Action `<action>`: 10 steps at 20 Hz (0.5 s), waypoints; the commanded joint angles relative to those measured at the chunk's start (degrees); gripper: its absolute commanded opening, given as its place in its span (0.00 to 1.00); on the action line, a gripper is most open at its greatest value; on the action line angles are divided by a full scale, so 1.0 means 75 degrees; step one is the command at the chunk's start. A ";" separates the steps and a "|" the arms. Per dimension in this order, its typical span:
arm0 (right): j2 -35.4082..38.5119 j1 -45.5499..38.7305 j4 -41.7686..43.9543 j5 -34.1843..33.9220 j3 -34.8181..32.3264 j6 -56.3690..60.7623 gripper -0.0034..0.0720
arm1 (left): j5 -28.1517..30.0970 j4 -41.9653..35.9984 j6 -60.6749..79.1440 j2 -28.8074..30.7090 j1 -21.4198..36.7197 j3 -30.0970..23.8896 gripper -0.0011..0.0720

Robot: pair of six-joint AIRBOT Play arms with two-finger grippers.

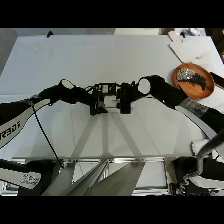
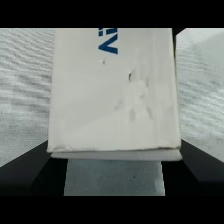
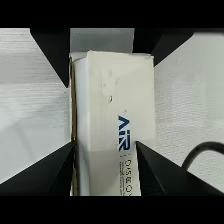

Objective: Fold the box and place the chain.

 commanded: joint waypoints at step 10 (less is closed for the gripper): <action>0.0985 -0.0175 0.0775 0.0169 0.0181 0.1836 0.62 | 0.0000 -0.0003 -0.0015 -0.0003 0.0003 0.0000 0.36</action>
